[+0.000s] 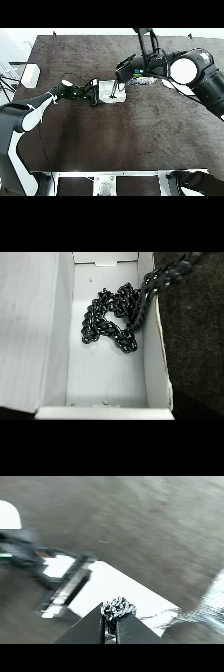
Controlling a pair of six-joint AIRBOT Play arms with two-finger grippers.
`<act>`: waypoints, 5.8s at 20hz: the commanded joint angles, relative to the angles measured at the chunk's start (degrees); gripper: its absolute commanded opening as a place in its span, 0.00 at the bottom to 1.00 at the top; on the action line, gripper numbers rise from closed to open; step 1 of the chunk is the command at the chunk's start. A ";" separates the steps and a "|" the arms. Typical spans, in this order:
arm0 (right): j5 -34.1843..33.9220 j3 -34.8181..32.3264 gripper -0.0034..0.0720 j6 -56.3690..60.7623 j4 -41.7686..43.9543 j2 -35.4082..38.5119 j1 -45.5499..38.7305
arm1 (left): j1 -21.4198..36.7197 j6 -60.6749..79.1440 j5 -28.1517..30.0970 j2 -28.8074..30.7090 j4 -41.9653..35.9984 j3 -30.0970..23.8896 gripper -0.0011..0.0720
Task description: Fold the box and place the chain.
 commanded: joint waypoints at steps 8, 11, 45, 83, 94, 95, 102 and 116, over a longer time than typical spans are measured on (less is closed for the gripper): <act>-0.28 -0.07 0.05 2.69 -8.98 0.09 -4.63 | 0.02 0.00 0.02 0.00 0.02 -0.02 0.59; -0.39 -0.07 0.05 3.65 -8.61 0.09 -2.86 | 0.02 0.00 0.02 0.00 0.02 -0.02 0.59; -26.38 -15.32 0.60 5.33 9.03 -17.49 -3.45 | 0.02 0.00 0.02 0.00 0.02 -0.02 0.59; -19.47 0.55 0.05 -20.06 38.80 -33.22 -20.11 | 0.02 0.00 0.00 0.00 0.02 -0.02 0.59; -10.03 0.28 0.05 -20.17 29.94 -13.55 -19.17 | 0.02 0.00 0.00 0.00 0.02 -0.02 0.59; -8.76 0.28 0.05 -19.96 28.72 -12.17 -18.93 | 0.02 0.00 0.02 0.00 0.02 -0.02 0.59; -1.09 0.26 0.05 -19.98 25.90 -6.73 -15.17 | 0.02 0.00 0.02 0.00 0.02 -0.02 0.59; -36.28 -21.99 0.05 -20.00 28.98 -11.15 -6.03 | 0.04 0.00 0.00 0.00 0.02 -0.02 0.59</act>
